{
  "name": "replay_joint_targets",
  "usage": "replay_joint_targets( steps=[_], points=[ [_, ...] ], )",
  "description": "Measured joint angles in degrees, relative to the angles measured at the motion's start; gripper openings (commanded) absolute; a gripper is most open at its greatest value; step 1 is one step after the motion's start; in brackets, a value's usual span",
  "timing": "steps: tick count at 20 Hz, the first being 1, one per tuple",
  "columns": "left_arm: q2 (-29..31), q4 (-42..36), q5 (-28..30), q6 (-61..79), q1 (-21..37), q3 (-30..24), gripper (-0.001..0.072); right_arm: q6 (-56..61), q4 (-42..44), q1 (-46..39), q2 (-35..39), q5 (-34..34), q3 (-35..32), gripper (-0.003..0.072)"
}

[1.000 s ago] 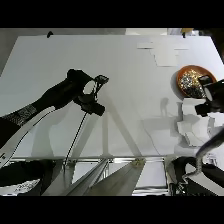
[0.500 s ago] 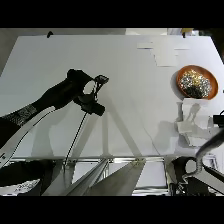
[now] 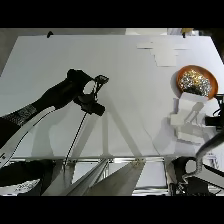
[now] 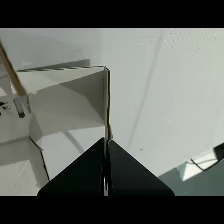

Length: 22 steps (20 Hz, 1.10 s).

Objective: Fold the box and place the chain.

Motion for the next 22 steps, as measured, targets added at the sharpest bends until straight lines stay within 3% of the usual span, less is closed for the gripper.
replay_joint_targets(
  steps=[6, 12, 22],
  points=[
    [0.0, 0.0, 0.0, 0.0, -0.02, 0.0, 0.0009, -1.84, 13.51, 11.93, 11.61, -0.66, -1.55, 0.0014],
    [0.0, 0.0, 0.02, -0.02, -0.02, 0.0, 0.0009, -0.44, 30.42, 23.65, 25.27, -7.89, -12.68, 0.0015],
    [-0.09, -1.27, 2.36, 5.81, -0.02, 0.0, 0.0002, 5.95, 36.17, 38.86, 29.77, -16.59, -18.43, 0.0016]
  ],
)
